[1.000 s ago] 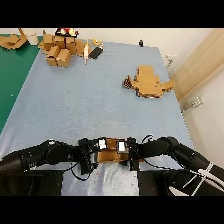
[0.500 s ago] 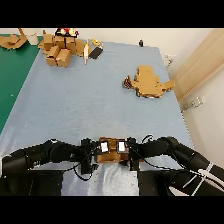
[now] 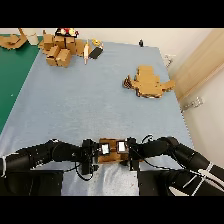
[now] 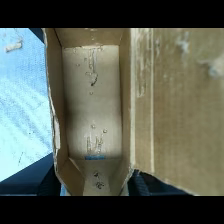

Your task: Fold the box.

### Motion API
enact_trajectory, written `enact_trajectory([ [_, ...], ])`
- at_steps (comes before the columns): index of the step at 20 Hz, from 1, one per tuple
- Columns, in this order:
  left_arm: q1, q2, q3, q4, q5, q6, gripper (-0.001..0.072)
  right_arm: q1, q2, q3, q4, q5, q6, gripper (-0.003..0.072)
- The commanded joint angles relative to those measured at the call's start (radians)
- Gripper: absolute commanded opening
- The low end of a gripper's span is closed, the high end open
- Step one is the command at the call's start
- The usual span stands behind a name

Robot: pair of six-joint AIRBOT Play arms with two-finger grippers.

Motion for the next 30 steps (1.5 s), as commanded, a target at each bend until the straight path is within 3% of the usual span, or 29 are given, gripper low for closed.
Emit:
enact_trajectory([
  [1,-0.001,-0.001,0.006,-0.004,0.006,0.011,0.0698,0.001,0.0,0.001,0.0,0.002,0.0,0.0486],
  [23,-0.001,-0.057,0.017,-0.003,0.015,0.037,0.0696,0.0,0.0,0.001,0.0,0.002,0.0,0.0487],
  [24,-0.001,-0.057,0.017,-0.003,0.014,0.037,0.0601,0.001,0.0,0.001,0.0,0.002,0.0,0.0487],
  [25,-0.001,-0.056,0.018,-0.003,0.014,0.037,0.0393,0.0,0.0,0.001,0.0,0.002,0.0,0.0486],
  [30,0.0,-0.056,0.018,-0.003,0.014,0.037,0.0371,0.001,0.0,0.001,0.0,0.002,0.0,0.0487],
])
